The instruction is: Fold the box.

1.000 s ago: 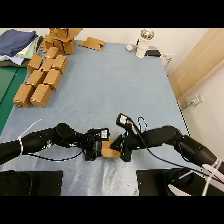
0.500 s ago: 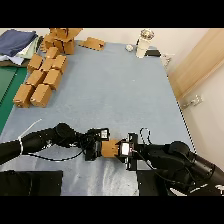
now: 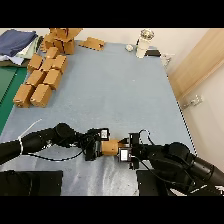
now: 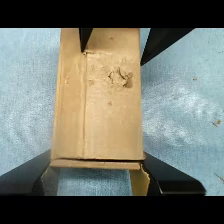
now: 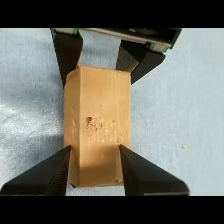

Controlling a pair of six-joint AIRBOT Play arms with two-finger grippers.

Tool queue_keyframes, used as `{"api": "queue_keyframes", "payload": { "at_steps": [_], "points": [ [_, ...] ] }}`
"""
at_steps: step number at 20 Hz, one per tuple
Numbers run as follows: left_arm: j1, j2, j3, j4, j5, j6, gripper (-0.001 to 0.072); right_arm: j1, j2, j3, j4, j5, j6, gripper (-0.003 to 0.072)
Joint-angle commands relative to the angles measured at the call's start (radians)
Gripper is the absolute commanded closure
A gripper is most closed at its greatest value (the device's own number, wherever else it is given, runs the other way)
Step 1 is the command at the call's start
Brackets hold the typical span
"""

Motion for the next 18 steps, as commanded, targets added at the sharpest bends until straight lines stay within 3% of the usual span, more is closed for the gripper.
{"api": "queue_keyframes", "payload": {
  "at_steps": [1,8,10,18],
  "points": [
    [0.001,-0.001,0.001,0.001,0.000,0.000,0.0192,0.001,-0.013,0.000,-0.018,0.000,-0.001,0.0203],
    [0.001,-0.001,0.001,0.001,0.000,0.000,0.0191,0.001,0.024,0.004,-0.018,0.000,-0.001,0.0248],
    [0.001,-0.001,0.001,0.001,0.000,0.000,0.0191,0.006,0.032,0.004,-0.018,-0.005,-0.001,0.0314],
    [0.001,-0.001,0.001,0.001,0.000,0.000,0.0191,0.056,0.037,0.012,-0.021,-0.003,0.001,0.0323]
  ]
}}
